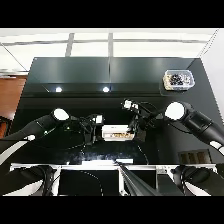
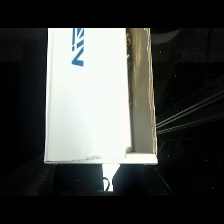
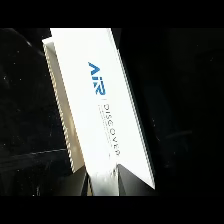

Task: Fold the box and place the chain.

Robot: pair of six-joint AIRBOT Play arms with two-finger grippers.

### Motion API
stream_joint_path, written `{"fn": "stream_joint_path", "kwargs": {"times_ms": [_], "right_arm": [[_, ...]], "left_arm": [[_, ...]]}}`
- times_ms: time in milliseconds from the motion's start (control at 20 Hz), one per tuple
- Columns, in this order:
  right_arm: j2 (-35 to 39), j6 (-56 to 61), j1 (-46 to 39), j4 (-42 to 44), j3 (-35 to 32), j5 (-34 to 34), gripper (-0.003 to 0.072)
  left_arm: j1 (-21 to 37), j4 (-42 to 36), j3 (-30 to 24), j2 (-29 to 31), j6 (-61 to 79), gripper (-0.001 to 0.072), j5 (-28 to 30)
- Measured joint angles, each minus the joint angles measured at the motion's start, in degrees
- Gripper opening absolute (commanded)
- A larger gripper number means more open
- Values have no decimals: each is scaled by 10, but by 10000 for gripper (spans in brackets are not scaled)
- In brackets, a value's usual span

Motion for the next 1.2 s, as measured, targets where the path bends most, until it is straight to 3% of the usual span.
{"fn": "stream_joint_path", "kwargs": {"times_ms": [1200], "right_arm": [[0, 14, 0, -21, 0, 31, 215]], "left_arm": [[0, 0, 0, 0, 0, 292, -1]]}}
